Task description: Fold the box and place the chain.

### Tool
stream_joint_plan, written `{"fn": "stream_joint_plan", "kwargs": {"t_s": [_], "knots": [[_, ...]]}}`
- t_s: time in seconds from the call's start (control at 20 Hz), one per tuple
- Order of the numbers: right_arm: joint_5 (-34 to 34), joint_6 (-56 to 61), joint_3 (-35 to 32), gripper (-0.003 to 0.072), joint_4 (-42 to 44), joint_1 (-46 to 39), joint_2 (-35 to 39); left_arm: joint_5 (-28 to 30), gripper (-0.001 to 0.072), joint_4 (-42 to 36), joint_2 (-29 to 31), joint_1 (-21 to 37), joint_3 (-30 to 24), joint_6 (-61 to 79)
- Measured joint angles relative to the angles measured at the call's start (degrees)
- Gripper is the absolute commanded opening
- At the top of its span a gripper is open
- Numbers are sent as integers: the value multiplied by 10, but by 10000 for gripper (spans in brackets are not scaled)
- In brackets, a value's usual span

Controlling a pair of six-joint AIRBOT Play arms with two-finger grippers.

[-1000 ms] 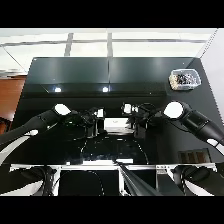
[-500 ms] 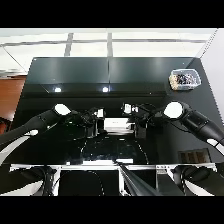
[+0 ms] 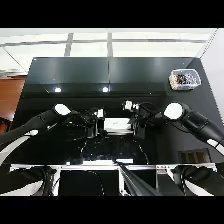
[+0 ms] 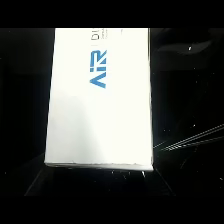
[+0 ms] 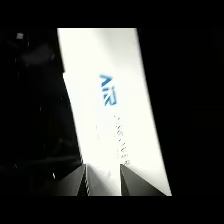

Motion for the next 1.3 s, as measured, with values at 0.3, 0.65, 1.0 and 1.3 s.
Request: {"fn": "stream_joint_plan", "kwargs": {"t_s": [0.3,0.65,1.0,1.3], "knots": [[-1,225,-8,18,103,-9,7,0,332,0,0,0,0,0],[-9,282,-16,18,218,-10,-53,0,333,0,0,0,0,0],[-33,291,-17,18,221,-10,-111,0,333,0,0,0,0,-2],[-26,262,-8,18,201,-12,-108,1,333,0,0,0,0,1]]}}
